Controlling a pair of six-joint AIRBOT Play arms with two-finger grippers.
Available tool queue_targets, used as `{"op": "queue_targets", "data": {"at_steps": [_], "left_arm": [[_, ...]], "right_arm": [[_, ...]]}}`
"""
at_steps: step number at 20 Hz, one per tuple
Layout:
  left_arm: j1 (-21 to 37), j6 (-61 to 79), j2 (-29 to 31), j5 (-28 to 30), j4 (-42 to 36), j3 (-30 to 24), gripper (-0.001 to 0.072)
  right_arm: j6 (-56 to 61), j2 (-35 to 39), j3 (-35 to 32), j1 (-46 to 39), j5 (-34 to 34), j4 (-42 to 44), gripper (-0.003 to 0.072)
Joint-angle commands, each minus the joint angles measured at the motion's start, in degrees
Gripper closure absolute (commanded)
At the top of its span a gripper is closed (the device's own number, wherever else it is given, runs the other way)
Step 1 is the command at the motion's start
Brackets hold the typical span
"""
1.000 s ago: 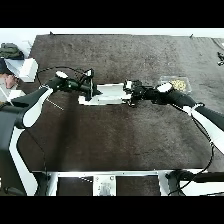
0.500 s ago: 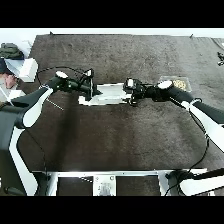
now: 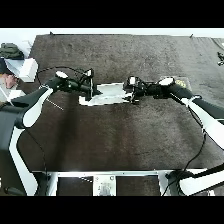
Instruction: Fold the box and place the chain.
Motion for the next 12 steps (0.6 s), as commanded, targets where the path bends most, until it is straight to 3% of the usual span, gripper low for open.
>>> {"op": "queue_targets", "data": {"at_steps": [1, 6, 12], "left_arm": [[0.04, 0.02, -0.02, 0.02, 0.02, -0.02, 0.0697], [0.04, 0.02, -0.02, -0.02, 0.00, -0.02, 0.0697], [0.04, 0.02, -0.02, 0.00, 0.00, -0.02, 0.0697]], "right_arm": [[2.91, -3.61, 4.87, -1.18, 6.69, -0.76, 0.0095], [6.86, -8.68, 11.19, -1.51, 12.94, -3.82, 0.0094], [6.91, -11.45, 13.55, -1.46, 17.79, -3.76, 0.0095]]}}
